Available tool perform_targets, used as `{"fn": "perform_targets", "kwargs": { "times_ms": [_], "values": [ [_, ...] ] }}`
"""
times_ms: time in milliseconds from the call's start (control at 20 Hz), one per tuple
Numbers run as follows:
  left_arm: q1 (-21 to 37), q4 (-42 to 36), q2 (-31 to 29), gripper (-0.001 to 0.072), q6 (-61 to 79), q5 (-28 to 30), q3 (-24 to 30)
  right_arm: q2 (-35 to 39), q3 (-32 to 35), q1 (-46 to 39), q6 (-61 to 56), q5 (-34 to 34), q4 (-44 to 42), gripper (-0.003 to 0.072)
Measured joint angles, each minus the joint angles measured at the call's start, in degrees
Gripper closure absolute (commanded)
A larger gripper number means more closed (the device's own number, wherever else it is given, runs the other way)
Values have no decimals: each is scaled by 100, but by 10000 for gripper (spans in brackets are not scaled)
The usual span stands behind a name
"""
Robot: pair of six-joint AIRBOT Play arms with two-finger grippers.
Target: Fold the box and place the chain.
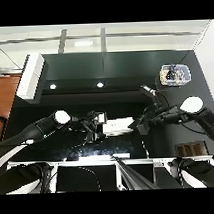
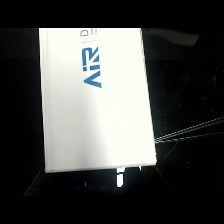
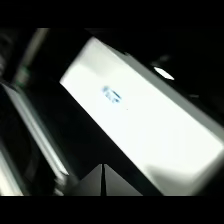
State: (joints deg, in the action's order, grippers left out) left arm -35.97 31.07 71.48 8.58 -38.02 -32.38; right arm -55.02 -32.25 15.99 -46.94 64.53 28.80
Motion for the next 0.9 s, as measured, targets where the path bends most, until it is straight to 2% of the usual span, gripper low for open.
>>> {"fn": "perform_targets", "kwargs": {
  "times_ms": [100, 350, 600, 900],
  "values": [
    [0, 0, 0, 217, 0, 0, 0, -79, 254, 146, -216, -372, -798, 675],
    [0, 0, 0, 217, 0, 0, 0, -549, 479, 439, -437, -883, -1526, 676],
    [0, 0, 0, 216, 0, -2, 0, -1010, 525, 505, -518, -1086, -1526, 675],
    [0, 0, 0, 216, 0, -2, 0, -1193, 531, 518, -570, -1147, -1272, 675]
  ]
}}
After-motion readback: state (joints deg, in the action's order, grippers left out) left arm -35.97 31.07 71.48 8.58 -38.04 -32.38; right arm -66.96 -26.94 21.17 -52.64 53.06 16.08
